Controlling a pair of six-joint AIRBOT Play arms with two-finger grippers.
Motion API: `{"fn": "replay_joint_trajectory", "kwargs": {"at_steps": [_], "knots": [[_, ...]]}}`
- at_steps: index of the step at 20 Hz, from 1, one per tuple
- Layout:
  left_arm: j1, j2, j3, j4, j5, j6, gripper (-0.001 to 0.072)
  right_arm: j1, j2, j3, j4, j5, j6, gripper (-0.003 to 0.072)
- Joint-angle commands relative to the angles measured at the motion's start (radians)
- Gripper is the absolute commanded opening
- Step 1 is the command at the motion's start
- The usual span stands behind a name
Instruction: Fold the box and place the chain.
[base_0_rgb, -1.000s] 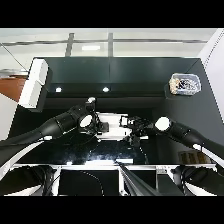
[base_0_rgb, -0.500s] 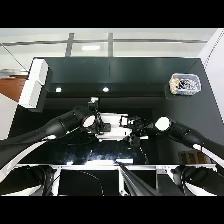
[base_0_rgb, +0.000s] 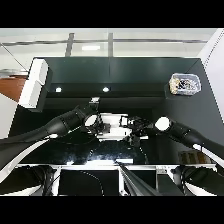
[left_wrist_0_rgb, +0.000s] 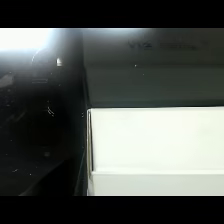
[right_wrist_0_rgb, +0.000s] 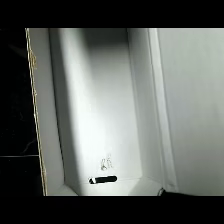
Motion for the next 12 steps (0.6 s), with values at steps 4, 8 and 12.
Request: {"fn": "replay_joint_trajectory", "kwargs": {"at_steps": [4, 8, 12], "knots": [[0.000, 0.000, 0.019, 0.014, -0.007, 0.000, 0.0142, 0.000, 0.000, 0.000, 0.000, 0.000, 0.001, 0.0477], [-0.001, -0.001, 0.019, 0.017, -0.007, 0.000, 0.0026, 0.000, 0.000, 0.000, 0.001, 0.000, 0.001, 0.0477], [0.000, -0.001, 0.019, 0.017, -0.007, 0.000, 0.0029, 0.000, 0.000, 0.000, 0.000, 0.000, 0.001, 0.0477]]}}
